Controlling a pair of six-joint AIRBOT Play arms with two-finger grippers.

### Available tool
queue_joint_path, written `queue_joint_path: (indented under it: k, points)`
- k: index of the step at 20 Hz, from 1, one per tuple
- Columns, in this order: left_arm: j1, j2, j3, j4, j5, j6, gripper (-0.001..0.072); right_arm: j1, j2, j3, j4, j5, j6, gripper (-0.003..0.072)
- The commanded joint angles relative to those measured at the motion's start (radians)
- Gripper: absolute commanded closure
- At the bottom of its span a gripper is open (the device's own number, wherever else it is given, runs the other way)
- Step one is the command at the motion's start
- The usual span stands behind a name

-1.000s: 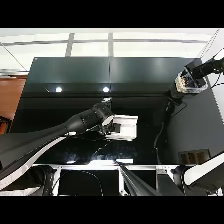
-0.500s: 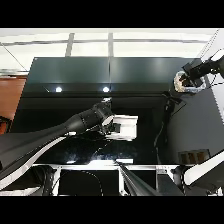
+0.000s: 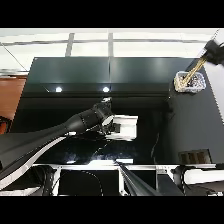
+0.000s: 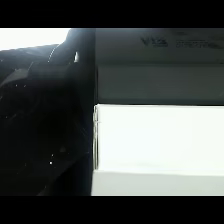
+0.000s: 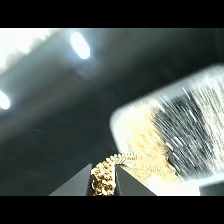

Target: Fold the box and place the chain.

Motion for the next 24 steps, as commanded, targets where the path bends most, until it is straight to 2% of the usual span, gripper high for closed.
queue_joint_path:
  k: [1,8,14,16,18,19,21,24]
  points:
    - [0.0,-0.001,0.0,0.0,-0.01,0.0,0.0678,-0.002,0.181,0.001,0.074,-0.078,-0.121,0.0679]
    - [0.0,-0.001,0.0,0.0,-0.01,0.0,0.0678,-0.002,0.408,0.002,0.167,-0.163,-0.198,0.0681]
    - [0.0,-0.001,0.0,0.0,-0.01,0.0,0.0678,-0.002,0.497,0.002,0.346,-0.181,-0.257,0.0681]
    - [0.0,-0.001,0.0,0.0,-0.01,0.0,0.0678,-0.002,0.519,0.002,0.413,-0.09,-0.275,0.068]
    - [0.0,-0.001,0.0,0.0,-0.01,0.0,0.0678,-0.001,0.527,-0.002,0.457,0.095,-0.276,0.0681]
    - [0.0,-0.001,0.0,0.0,-0.01,0.0,0.0678,0.01,0.53,-0.018,0.493,0.145,-0.294,0.068]
    - [0.0,-0.001,0.0,0.001,-0.01,0.0,0.0678,0.044,0.546,-0.069,0.538,0.171,-0.317,0.0681]
    - [0.0,-0.001,0.0,0.0,-0.01,0.0,0.0678,0.118,0.557,-0.135,0.542,0.296,-0.37,0.068]
